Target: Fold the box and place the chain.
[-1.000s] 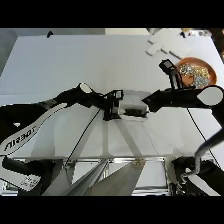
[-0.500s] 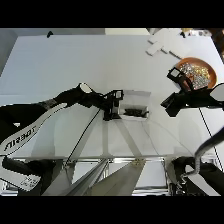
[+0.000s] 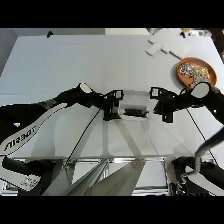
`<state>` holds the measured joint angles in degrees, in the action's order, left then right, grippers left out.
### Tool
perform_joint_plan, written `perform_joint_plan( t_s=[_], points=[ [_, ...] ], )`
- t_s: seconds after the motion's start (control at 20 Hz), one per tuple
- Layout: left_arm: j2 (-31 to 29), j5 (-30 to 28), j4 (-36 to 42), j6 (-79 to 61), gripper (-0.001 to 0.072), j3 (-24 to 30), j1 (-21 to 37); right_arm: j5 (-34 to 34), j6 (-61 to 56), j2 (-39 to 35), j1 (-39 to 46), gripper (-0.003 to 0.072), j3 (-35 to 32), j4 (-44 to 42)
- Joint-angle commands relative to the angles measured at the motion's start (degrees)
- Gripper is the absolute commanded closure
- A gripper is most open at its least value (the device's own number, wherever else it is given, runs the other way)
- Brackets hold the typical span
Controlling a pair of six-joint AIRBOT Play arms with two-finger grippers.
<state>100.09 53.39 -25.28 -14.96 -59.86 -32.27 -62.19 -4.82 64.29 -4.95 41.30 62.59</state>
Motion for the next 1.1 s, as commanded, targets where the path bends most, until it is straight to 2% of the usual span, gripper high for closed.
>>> perform_joint_plan(
  t_s=[0.0, 0.15, 0.55, 0.85, 0.9, 1.05],
  points=[
    [-0.04, -0.02, -0.02, -0.02, 0.0577, 0.00, 0.04, 0.79, 3.54, 1.46, -1.05, 0.0573, -0.28, -0.42],
    [-0.04, 0.00, -0.02, -0.02, 0.0577, 0.00, 0.04, 1.66, 5.57, 1.46, -1.07, 0.0592, -0.74, -3.96],
    [-0.04, -0.02, -0.02, -0.02, 0.0577, 0.00, 0.04, 1.20, 6.86, 1.46, -1.18, 0.0593, -2.43, -5.88],
    [-0.04, 0.00, -0.02, -0.02, 0.0577, 0.00, 0.04, 5.29, 6.75, 1.44, -1.18, 0.0598, -3.50, -6.10],
    [-0.04, -0.02, -0.02, -0.02, 0.0577, 0.00, 0.04, 5.27, 6.75, 1.44, -1.18, 0.0660, -3.48, -6.36],
    [-0.04, 0.00, -0.02, -0.02, 0.0577, 0.00, 0.04, 4.74, 6.58, 1.42, -1.16, 0.0673, -3.48, -6.12]
  ],
)
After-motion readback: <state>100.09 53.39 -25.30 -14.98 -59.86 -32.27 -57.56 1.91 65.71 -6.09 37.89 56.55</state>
